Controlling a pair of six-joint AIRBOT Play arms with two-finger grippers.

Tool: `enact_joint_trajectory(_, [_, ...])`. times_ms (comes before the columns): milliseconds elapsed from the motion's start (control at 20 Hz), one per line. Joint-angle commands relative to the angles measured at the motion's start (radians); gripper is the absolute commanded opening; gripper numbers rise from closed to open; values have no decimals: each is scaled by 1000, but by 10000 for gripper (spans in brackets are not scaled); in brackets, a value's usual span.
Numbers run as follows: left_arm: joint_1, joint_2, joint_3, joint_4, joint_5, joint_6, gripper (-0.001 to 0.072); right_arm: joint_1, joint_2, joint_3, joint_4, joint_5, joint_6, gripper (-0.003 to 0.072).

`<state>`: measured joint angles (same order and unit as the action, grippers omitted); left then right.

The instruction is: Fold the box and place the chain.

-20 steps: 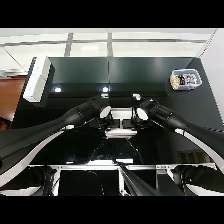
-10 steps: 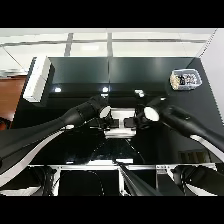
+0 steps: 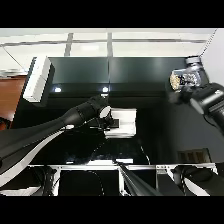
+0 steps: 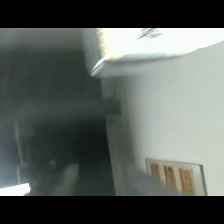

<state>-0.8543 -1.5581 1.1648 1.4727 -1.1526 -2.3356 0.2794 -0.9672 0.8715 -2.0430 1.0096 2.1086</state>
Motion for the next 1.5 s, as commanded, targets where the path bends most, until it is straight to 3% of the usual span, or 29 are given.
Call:
enact_joint_trajectory(0, [1,-1,1,0,0,1,23,-285,-73,-49,101,-312,26,720])
enact_joint_trajectory(100, [1,-1,1,0,0,1,23,-399,-194,-14,274,-372,-31,720])
enact_joint_trajectory(200, [1,-1,1,0,0,1,23,-471,-338,140,367,-323,-53,720])
enact_joint_trajectory(500, [1,-1,1,1,0,1,23,-559,-858,913,505,200,-76,720])
enact_joint_trajectory(650, [1,-1,1,3,0,1,23,-564,-1022,1131,500,308,-86,720])
enact_joint_trajectory(750, [1,-1,1,3,0,1,23,-564,-1076,1185,502,301,-86,720])
enact_joint_trajectory(1250, [1,-1,1,3,-5,1,24,-566,-1162,1184,498,261,-76,699])
enact_joint_trajectory(1300, [1,-1,1,3,-4,1,24,-566,-1163,1184,498,262,-76,436])
enact_joint_trajectory(1350, [1,-1,1,3,-3,1,24,-566,-1160,1184,498,266,-76,231])
enact_joint_trajectory(1400, [1,-1,1,3,-3,1,23,-566,-1152,1184,498,274,-89,82])
enact_joint_trajectory(1450, [1,-1,1,3,-4,1,23,-566,-1141,1184,497,284,-111,54])
